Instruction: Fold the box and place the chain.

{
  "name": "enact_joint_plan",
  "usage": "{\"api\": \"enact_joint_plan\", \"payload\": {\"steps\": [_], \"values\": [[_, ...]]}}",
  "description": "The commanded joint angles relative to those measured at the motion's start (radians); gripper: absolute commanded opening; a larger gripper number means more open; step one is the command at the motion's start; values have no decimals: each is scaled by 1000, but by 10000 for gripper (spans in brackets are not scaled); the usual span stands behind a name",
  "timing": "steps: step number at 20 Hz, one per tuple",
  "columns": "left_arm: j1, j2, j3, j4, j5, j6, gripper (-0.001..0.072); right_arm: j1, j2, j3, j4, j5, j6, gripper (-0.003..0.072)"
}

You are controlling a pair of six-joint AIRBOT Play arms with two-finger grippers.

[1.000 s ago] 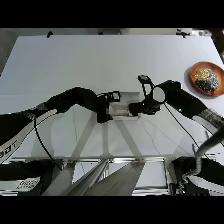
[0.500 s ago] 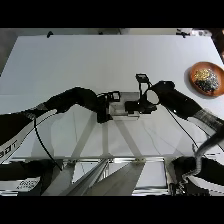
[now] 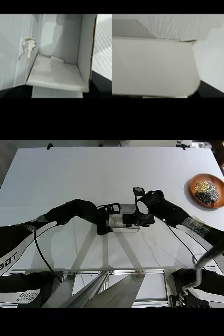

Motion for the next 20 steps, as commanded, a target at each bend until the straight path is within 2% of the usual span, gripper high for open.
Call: {"api": "enact_joint_plan", "payload": {"steps": [1, 16, 18, 20], "values": [[0, -1, 0, 0, 0, 0, 348, 8, -5, 3, -23, 30, 13, 535], [0, -1, 0, 0, 0, 0, 348, 23, -70, 3, 11, -29, -9, 457], [0, -1, 0, 0, 0, 0, 348, 27, -73, 3, 11, -30, 7, 387], [0, -1, 0, 0, 0, 0, 348, 37, -82, 3, 11, -30, 9, 373]]}}
